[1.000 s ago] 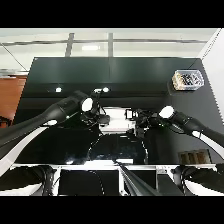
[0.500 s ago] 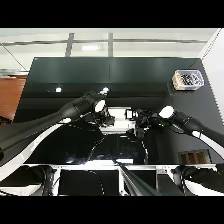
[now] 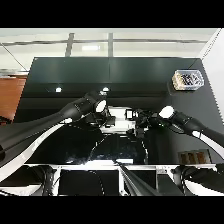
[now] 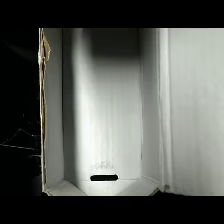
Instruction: Fold the box and place the chain.
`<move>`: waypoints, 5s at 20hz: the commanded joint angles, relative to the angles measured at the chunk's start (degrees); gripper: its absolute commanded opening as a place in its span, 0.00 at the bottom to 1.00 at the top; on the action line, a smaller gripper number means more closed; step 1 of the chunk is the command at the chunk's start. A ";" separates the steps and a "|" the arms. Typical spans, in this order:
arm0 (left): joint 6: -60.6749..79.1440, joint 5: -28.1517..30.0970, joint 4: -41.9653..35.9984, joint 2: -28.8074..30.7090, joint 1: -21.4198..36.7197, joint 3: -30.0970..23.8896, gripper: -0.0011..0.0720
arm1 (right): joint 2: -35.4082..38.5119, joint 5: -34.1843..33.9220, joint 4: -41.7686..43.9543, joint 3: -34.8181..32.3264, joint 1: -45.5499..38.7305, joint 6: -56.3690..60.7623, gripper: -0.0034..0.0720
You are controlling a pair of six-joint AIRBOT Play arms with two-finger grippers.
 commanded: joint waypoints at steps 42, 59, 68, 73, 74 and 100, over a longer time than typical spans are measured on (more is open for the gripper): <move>-1.07 1.49 -0.35 0.00 0.00 0.04 0.05 | 5.86 -2.80 1.36 -0.15 4.85 21.27 0.22; -1.07 1.29 -0.33 0.00 0.00 0.04 0.05 | 17.35 16.02 -20.02 -4.70 -35.71 95.56 0.07; -1.07 1.27 -0.35 0.00 0.00 0.04 0.05 | 2.27 18.60 6.60 -3.63 -18.99 71.71 0.07; -1.07 1.18 -0.35 0.00 0.00 0.04 0.05 | 2.27 30.45 5.73 4.31 -20.81 70.51 0.61; -1.07 1.18 -0.35 0.00 0.00 0.04 0.05 | 2.27 31.45 5.97 4.52 -20.46 70.51 0.79; -1.07 1.22 -0.35 0.00 0.00 0.04 0.05 | 0.74 17.64 -40.52 18.27 10.86 123.69 0.49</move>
